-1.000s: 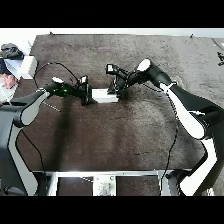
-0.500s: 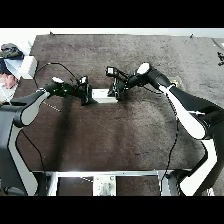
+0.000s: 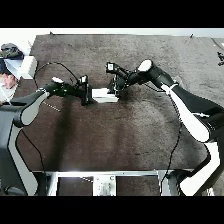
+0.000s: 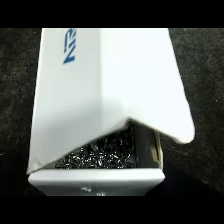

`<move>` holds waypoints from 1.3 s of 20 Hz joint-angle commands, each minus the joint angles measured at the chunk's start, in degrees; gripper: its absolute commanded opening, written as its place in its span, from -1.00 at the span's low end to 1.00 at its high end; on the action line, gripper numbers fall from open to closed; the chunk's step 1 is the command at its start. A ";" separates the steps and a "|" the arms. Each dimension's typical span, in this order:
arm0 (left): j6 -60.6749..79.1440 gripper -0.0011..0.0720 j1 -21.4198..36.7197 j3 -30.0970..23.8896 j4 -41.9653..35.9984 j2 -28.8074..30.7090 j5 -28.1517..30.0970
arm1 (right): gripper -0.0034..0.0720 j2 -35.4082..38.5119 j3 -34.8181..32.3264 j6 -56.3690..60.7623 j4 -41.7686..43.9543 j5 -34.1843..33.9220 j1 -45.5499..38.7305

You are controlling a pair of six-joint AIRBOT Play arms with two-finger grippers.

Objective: Fold the box and place the chain.

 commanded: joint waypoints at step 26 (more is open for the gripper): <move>0.15 0.31 0.02 0.00 0.07 -0.02 -0.11 | -0.49 0.76 -0.11 1.75 -8.63 -9.18 4.04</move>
